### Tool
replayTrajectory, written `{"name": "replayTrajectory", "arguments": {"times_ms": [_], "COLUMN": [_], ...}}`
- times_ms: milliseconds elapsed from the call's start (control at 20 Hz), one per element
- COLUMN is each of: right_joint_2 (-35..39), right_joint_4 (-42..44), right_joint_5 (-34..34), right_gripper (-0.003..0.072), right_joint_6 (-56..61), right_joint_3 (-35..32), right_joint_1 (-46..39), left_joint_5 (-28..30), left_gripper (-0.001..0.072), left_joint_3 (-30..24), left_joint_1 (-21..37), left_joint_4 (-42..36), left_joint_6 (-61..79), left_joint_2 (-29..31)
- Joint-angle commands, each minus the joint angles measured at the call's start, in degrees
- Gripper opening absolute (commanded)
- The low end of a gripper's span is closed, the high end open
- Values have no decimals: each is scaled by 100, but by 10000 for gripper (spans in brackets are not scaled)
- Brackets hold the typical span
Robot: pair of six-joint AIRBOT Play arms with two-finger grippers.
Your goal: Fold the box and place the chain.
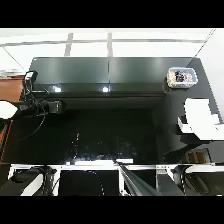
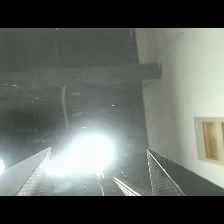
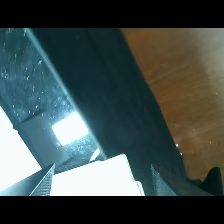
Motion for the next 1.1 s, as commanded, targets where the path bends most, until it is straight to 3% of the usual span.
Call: {"name": "replayTrajectory", "arguments": {"times_ms": [0, 50, 100, 150, 200, 250, 300, 500, 650, 850, 1050], "right_joint_2": [-162, -153, -116, -66, 0, 63, 149, 933, 1853, 3171, 4168], "right_joint_4": [-221, -249, -249, -249, -245, -234, -138, 1043, 1775, 2570, 3506], "right_joint_5": [282, 273, 271, 278, 317, 387, 407, 105, -151, -623, -1510], "right_gripper": [615, 531, 529, 395, 183, 69, 17, 17, 17, 17, 17], "right_joint_6": [-221, -219, -221, -219, -223, -232, -247, -262, -234, -146, 72], "right_joint_3": [55, 55, 55, 52, 48, 48, 46, -348, -1003, -2374, -4105], "right_joint_1": [66, 63, 63, 66, 70, 76, 76, 284, 671, 1488, 2959], "left_joint_5": [0, 2, 2, 24, 50, 81, 125, 459, 503, 472, 452], "left_gripper": [709, 709, 708, 708, 708, 708, 708, 707, 707, 707, 708], "left_joint_3": [-2, -2, -2, -2, -2, -2, -2, -2, -2, -2, -2], "left_joint_1": [-98, -94, -94, -94, -94, -94, -94, -94, -94, -177, -522], "left_joint_4": [-35, -35, -33, -33, -33, -33, -33, -33, -39, -66, -391], "left_joint_6": [-2, 0, 0, 0, 0, 0, 0, 2, 0, 2, 2], "left_joint_2": [-101, -111, -114, -118, -118, -118, -118, -118, -118, -118, -157]}}
